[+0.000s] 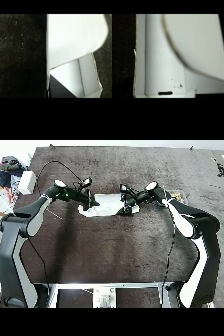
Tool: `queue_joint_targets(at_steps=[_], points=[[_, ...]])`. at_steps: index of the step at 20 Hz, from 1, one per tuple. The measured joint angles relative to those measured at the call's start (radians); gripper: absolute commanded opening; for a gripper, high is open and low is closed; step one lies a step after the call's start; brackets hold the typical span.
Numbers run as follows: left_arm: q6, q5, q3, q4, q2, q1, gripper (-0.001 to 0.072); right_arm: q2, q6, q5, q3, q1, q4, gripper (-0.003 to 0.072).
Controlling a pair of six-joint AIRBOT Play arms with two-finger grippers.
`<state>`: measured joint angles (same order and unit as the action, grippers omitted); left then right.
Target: Fold the box and place the chain.
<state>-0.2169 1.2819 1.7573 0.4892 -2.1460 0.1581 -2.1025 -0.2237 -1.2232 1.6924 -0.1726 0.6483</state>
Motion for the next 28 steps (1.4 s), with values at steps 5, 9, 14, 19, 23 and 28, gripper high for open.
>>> queue_joint_targets(at_steps=[5, 9, 14, 19, 23, 28], points=[[0.000, 0.000, 0.000, 0.000, 0.000, 0.000, 0.0012, 0.000, 0.000, 0.000, 0.000, 0.000, 0.002, 0.0411], [0.000, 0.000, 0.000, 0.000, 0.000, 0.000, 0.0012, 0.000, 0.000, 0.000, 0.000, 0.000, 0.003, 0.0411], [0.000, 0.000, 0.000, 0.000, 0.000, 0.000, 0.0012, 0.000, 0.000, 0.000, 0.000, 0.000, 0.003, 0.0411], [0.000, 0.000, 0.000, -0.002, 0.000, 0.000, 0.0043, 0.000, 0.000, 0.000, 0.000, 0.000, 0.003, 0.0411], [0.007, 0.006, 0.000, -0.010, 0.002, -0.002, 0.0291, 0.000, 0.000, 0.000, 0.000, 0.000, 0.003, 0.0411], [0.008, 0.055, 0.007, -0.021, 0.035, -0.043, 0.0291, 0.000, 0.000, 0.000, 0.000, 0.000, 0.003, 0.0412]])
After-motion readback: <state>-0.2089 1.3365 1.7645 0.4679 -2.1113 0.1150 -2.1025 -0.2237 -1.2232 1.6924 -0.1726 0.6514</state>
